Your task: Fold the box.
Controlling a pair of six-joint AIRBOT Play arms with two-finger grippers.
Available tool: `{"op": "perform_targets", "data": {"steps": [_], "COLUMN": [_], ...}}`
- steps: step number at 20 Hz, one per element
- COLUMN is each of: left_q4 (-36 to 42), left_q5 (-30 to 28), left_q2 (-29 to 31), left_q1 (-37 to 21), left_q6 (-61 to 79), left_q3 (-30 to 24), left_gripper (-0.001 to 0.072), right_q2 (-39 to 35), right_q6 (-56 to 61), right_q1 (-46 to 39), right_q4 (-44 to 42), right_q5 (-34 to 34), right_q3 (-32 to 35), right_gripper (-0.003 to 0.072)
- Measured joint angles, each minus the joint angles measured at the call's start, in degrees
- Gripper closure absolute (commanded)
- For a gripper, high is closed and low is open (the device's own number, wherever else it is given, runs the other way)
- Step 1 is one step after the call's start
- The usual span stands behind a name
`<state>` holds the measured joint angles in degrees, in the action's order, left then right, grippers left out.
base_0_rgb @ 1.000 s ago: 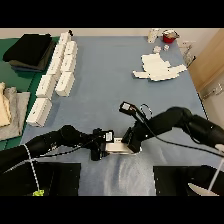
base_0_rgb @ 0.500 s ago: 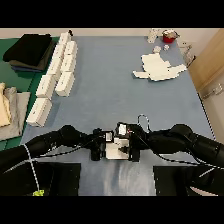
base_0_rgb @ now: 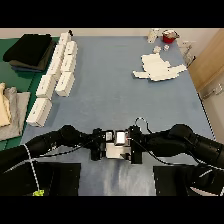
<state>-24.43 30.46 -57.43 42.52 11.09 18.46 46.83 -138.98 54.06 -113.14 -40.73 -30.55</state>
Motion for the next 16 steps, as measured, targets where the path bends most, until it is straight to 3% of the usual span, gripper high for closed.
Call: {"op": "perform_targets", "data": {"steps": [5,10,11,13,16], "left_q4": [0.00,0.00,0.00,0.00,0.02], "left_q5": [0.00,0.02,0.00,-0.15,-0.26], "left_q2": [0.00,0.00,0.00,0.00,0.00], "left_q1": [0.00,0.00,0.00,0.00,0.00], "left_q6": [-0.02,-0.02,-0.02,-0.11,-0.11], "left_q3": [0.00,0.00,0.00,0.00,0.00], "left_gripper": [0.0252,0.0251,0.0251,0.0251,0.0252], "right_q2": [-0.17,-1.01,-1.07,-1.18,-1.25], "right_q6": [3.23,25.38,30.36,37.55,43.56], "right_q1": [2.78,11.74,13.60,16.37,18.49], "right_q4": [6.19,27.50,32.17,38.73,44.39], "right_q5": [3.65,5.75,5.84,6.05,6.25], "right_q3": [0.55,1.55,1.99,2.69,3.34], "right_gripper": [0.0048,0.0048,0.0058,0.0180,0.0180]}}
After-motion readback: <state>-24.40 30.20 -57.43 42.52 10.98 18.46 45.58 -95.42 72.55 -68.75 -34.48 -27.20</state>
